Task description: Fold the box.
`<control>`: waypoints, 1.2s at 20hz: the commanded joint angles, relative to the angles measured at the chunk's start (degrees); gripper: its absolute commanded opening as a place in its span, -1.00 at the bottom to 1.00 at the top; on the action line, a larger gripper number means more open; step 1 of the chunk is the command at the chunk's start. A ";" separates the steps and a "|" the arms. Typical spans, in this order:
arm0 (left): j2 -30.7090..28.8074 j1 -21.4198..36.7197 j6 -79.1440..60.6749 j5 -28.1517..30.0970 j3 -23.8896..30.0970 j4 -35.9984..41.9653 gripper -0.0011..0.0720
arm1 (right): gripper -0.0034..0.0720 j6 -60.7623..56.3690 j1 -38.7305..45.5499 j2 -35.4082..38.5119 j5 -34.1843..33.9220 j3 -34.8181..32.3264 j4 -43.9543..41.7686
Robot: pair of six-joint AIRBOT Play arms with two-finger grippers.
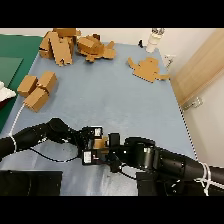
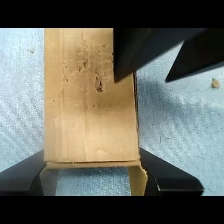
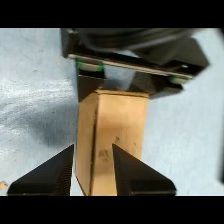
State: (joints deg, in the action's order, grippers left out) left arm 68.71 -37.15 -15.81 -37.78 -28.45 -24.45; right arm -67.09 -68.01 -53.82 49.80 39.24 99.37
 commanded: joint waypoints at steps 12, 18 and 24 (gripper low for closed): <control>-0.02 -0.02 0.00 0.13 -0.07 -0.02 0.24 | -0.91 -94.44 0.46 23.19 -31.45 -21.38 2.78; -0.02 -0.02 0.02 0.17 -0.07 -0.02 0.24 | -0.91 -104.94 5.75 21.55 -47.91 -31.54 2.51; -0.02 -0.02 0.02 0.20 -0.07 -0.02 0.24 | -0.91 -104.91 6.36 16.74 -47.87 -31.61 3.74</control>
State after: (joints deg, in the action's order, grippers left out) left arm 68.71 -37.17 -15.77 -37.63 -28.45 -24.45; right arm -170.63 -62.04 -35.22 3.51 8.21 102.85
